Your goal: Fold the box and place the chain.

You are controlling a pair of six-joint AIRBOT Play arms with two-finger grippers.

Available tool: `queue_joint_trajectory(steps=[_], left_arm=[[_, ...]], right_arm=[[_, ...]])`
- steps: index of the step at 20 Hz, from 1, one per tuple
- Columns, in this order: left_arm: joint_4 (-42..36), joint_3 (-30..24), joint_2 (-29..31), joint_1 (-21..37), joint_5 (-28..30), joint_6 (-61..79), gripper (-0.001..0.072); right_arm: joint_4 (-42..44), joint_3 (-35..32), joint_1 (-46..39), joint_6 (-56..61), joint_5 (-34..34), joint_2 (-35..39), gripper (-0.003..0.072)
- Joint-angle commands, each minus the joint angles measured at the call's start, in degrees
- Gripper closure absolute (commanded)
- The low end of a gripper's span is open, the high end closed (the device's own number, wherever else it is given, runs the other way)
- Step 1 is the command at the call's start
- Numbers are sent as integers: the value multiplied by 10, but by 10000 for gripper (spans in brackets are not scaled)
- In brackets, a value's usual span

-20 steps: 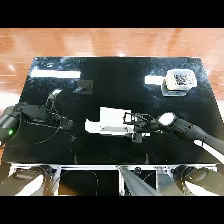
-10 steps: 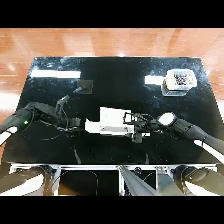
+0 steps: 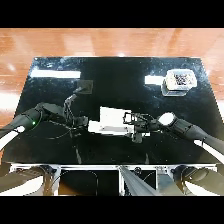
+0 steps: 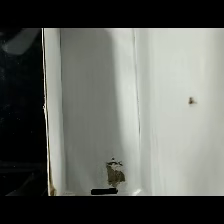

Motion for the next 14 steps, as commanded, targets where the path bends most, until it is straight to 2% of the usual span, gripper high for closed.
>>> queue_joint_trajectory(steps=[1, 4, 5, 7, 9, 10, 14], left_arm=[[-21, 1, -1, -3, 10, 30, 689], [-22, 15, -1, -3, 55, 31, 686], [-22, 23, 0, -3, 62, 31, 661], [-19, 41, 3, -2, 69, 31, 444], [-19, 58, 3, -3, 84, 31, 115], [-19, 66, 3, -3, 101, 31, 85], [-24, 84, 3, -3, 141, 29, 85]], right_arm=[[0, 0, 0, 0, -1, 0, 140], [0, 0, 0, 0, -1, 0, 140], [0, 0, 0, 0, -1, 0, 140], [0, 0, 0, 0, -1, 0, 140], [0, 0, 0, 0, -1, 0, 140], [0, 0, 0, 0, -1, 0, 140], [0, 0, 0, 0, -1, 0, 140]])
